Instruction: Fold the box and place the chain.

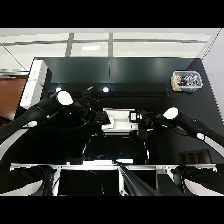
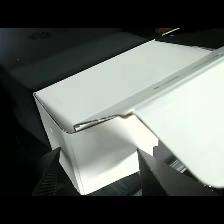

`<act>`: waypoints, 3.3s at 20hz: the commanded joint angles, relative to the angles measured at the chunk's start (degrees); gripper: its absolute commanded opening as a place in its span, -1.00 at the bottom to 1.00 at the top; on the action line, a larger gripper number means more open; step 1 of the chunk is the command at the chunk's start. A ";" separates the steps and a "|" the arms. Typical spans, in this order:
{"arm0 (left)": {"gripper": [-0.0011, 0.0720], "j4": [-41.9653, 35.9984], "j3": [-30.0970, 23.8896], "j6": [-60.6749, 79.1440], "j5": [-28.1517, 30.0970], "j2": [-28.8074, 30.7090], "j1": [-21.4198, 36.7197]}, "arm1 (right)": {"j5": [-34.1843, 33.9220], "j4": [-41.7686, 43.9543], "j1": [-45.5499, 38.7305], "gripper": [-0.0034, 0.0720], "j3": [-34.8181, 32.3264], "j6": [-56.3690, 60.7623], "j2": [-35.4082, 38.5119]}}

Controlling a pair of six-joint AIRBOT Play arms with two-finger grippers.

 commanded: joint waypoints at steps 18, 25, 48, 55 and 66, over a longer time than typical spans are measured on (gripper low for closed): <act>0.40 20.02 1.49 -21.44 4.83 -1.16 -8.37 | 0.02 0.00 0.07 -0.87 -0.02 0.00 -0.04; 0.40 24.87 7.65 -26.56 0.52 -4.28 -13.20 | 0.02 0.00 0.07 -0.87 -0.02 0.02 -0.04; 0.09 37.90 11.69 -45.99 -3.08 -10.73 -17.31 | 0.02 0.02 0.07 -0.87 -0.02 0.02 -0.04; -0.25 39.45 13.33 -50.38 -3.10 -10.78 -17.18 | 0.02 0.00 0.07 -0.87 -0.02 0.00 -0.04; 0.19 39.10 13.38 -52.94 -5.88 -11.23 -17.59 | 0.02 0.02 0.07 -0.87 -0.02 0.02 -0.04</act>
